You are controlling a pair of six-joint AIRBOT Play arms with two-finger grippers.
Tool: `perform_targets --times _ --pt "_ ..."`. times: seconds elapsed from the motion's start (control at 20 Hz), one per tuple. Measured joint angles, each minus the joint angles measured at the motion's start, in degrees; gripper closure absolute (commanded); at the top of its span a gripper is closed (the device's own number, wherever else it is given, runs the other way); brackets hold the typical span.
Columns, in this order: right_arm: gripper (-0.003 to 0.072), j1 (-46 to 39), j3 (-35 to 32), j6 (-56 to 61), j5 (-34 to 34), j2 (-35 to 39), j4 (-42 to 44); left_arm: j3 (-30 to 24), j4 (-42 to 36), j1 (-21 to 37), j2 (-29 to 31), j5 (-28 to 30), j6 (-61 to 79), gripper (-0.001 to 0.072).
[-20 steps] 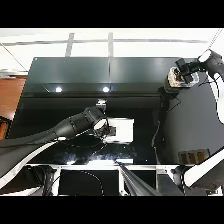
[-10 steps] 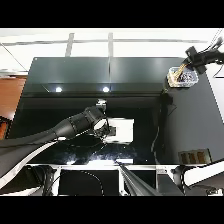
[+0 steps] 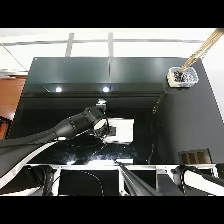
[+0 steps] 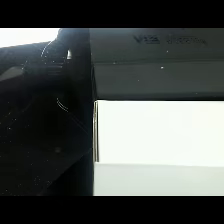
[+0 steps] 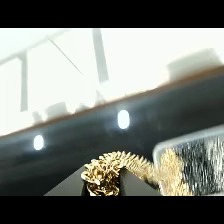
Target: Fold the box and place the chain.
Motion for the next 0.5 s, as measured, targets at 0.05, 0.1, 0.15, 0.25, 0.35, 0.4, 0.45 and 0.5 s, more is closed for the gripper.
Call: perform_targets --times 0.05,0.1,0.15,0.25,0.35,0.4,0.45,0.5 --pt "0.0648 -0.31 0.00 -1.20 0.15 2.40 0.48 0.00 0.00 0.00 0.00 0.00 0.00 0.0683" --pt "0.0648 -0.59 0.00 -2.14 0.66 4.50 1.05 0.00 -0.02 0.00 0.00 0.00 0.00 0.0683" --pt "0.0647 -0.81 0.00 -3.17 1.53 6.62 1.68 0.00 -0.02 0.00 0.00 0.00 0.00 0.0683" --pt "0.0650 -0.31 -0.13 -5.22 4.74 10.64 2.82 0.00 -0.02 0.00 0.00 0.00 0.00 0.0683" --pt "0.0658 1.95 -1.51 -7.17 7.65 14.95 3.50 0.00 -0.02 0.00 0.00 0.00 0.00 0.0683" --pt "0.0658 3.39 -2.56 -7.85 8.74 17.00 3.72 0.00 -0.04 0.00 0.00 0.00 0.00 0.0683" --pt "0.0658 5.20 -3.85 -8.37 10.05 19.21 3.80 0.00 -0.04 0.00 0.00 0.00 0.00 0.0683" --pt "0.0658 7.13 -5.14 -8.83 11.28 21.27 4.02 0.00 -0.04 0.00 0.00 0.00 0.00 0.0683"
